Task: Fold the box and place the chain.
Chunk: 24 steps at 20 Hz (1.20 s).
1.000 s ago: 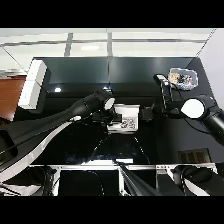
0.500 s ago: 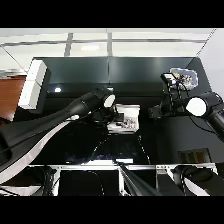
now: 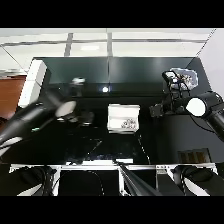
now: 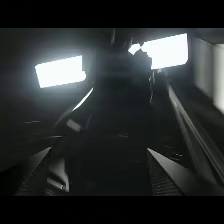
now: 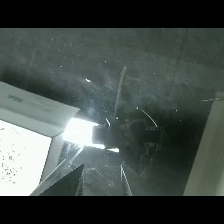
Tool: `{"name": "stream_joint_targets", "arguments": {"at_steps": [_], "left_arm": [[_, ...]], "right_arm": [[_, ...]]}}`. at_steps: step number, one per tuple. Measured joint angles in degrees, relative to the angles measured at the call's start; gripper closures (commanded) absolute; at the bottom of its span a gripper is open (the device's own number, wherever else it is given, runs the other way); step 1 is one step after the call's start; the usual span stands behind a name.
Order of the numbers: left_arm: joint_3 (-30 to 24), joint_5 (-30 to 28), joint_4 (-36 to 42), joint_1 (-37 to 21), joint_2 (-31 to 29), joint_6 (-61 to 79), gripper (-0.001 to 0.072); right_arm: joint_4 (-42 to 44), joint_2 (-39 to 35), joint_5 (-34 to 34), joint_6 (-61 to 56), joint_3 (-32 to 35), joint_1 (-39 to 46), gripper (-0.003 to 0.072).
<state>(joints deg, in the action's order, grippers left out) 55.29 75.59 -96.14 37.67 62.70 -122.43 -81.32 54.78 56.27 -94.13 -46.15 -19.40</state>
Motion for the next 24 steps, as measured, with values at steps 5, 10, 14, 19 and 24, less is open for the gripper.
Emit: {"name": "stream_joint_targets", "arguments": {"at_steps": [5, 10, 14, 19, 24], "left_arm": [[-21.0, -11.2, 33.0, -20.2, -10.2, 23.3, 0.0002], [-29.2, -16.4, 59.4, -25.2, -9.6, 72.5, -0.0007], [-30.4, -24.4, 67.5, -19.7, -9.1, 106.2, -0.0007], [-27.1, -33.6, 69.5, -12.8, -3.7, 131.7, -0.0007], [-20.0, -31.0, 69.5, -14.4, 7.5, 143.6, -0.0007]], "right_arm": [[-0.1, 0.0, -1.8, -1.4, 0.0, 0.0, 0.0412], [-0.1, 0.0, -2.4, -3.4, 0.0, 0.0, 0.0412], [1.0, 0.0, -2.3, -3.8, 0.0, 0.0, 0.0412], [1.5, 0.0, -0.7, -4.0, 0.0, 0.0, 0.0412], [1.5, 0.0, -0.2, -4.0, 0.0, 0.0, 0.0412]]}}
